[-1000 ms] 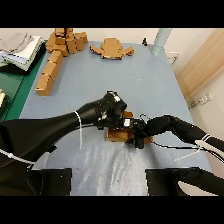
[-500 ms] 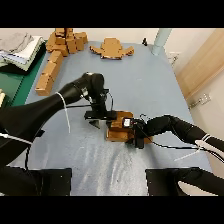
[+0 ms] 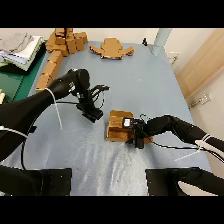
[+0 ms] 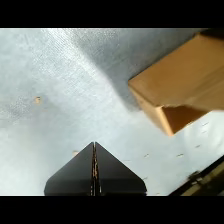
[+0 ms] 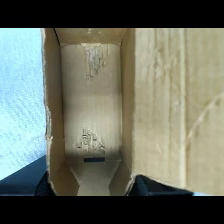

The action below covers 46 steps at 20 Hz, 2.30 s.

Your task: Fold the box.

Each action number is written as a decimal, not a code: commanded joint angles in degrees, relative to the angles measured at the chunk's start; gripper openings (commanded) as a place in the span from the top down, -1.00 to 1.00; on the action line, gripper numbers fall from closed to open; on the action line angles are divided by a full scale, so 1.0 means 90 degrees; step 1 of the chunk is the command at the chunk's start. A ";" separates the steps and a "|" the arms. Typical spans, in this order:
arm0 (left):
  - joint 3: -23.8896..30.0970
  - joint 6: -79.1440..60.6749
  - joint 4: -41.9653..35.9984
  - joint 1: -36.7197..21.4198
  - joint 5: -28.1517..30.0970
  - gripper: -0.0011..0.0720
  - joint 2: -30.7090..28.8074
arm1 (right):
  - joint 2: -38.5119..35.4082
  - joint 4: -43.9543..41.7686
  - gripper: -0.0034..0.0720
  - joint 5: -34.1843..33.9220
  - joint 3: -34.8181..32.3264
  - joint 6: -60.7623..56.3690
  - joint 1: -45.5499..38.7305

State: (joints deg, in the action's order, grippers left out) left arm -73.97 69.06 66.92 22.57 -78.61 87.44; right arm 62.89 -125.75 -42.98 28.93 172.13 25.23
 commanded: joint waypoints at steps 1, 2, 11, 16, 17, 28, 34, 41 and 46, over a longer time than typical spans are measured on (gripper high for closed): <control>0.1100 -0.1758 -0.0372 -0.0177 0.0799 0.94 -0.0457 | -0.0002 -0.0002 -0.38 0.0002 -0.0002 -0.0002 -0.0002; 0.1664 -0.2084 -0.0612 -0.0175 0.1260 0.94 -0.0716 | -0.0002 -0.0002 -0.38 0.0002 -0.0002 -0.0002 -0.0002; 0.3283 -0.5433 -0.1409 0.0848 0.3422 0.52 -0.1838 | 0.0000 -0.0002 -0.37 0.0002 -0.0002 -0.0002 -0.0002; 0.3849 -0.8468 -0.3245 0.0124 0.3864 -0.95 -0.1824 | -0.0002 -0.0002 -0.37 0.0002 -0.0002 -0.0002 -0.0002; 0.3990 -0.9041 -0.3672 0.0010 0.3951 -0.95 -0.1824 | -0.0002 -0.0002 -0.37 0.0002 -0.0002 -0.0002 -0.0002; 0.4255 -0.9911 -0.4755 0.0058 0.4318 -1.00 -0.1620 | 0.0000 -0.0002 -0.37 0.0000 -0.0002 -0.0002 -0.0002; 0.4255 -0.9884 -0.4772 0.0318 0.4357 -1.00 -0.1617 | -0.0002 -0.0002 -0.38 0.0002 -0.0002 -0.0002 -0.0002; 0.4097 -0.9879 -0.4838 0.0393 0.4452 -1.00 -0.1294 | -0.0002 -0.0002 -0.38 0.0002 -0.0002 -0.0002 -0.0002; 0.4102 -0.9277 -0.4554 0.0379 0.4461 -1.00 -0.1314 | -0.0002 -0.0002 -0.37 0.0002 -0.0002 -0.0002 -0.0002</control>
State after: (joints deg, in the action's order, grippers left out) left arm -36.91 -17.32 24.25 25.98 -38.63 75.40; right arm 62.89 -125.75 -42.98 28.93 172.27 25.23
